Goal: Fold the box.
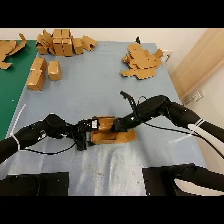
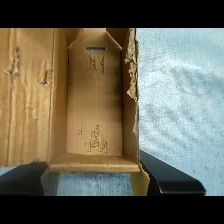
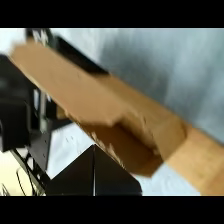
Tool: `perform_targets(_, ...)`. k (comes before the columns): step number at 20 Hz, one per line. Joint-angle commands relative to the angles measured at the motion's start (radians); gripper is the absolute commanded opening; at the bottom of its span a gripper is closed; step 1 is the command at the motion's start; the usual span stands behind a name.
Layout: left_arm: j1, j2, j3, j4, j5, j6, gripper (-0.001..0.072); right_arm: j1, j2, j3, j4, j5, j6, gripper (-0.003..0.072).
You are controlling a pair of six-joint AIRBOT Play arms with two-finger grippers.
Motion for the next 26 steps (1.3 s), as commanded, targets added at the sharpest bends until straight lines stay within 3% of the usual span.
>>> perform_targets(1, -0.001, -0.002, 0.0, 0.0, -0.002, 0.002, 0.0522, 0.006, -0.031, 0.05, 0.085, 0.093, -0.072, 0.0001)
perform_targets(5, -0.001, -0.002, 0.0, 0.0, -0.002, 0.002, 0.0521, 0.005, -0.14, 0.068, 0.087, 0.171, -0.151, 0.0001)
perform_targets(10, -0.001, -0.002, 0.0, 0.0, -0.001, 0.002, 0.0521, 0.006, -0.275, 0.068, 0.081, 0.169, -0.222, 0.0)
perform_targets(22, -0.001, -0.001, 0.0, 0.001, -0.001, 0.002, 0.0521, 0.018, -0.278, 0.068, 0.003, 0.189, -0.25, 0.0001)
perform_targets(26, -0.001, -0.001, 0.0, 0.001, -0.001, 0.002, 0.0522, 0.017, -0.278, 0.068, -0.001, 0.248, -0.273, 0.0001)
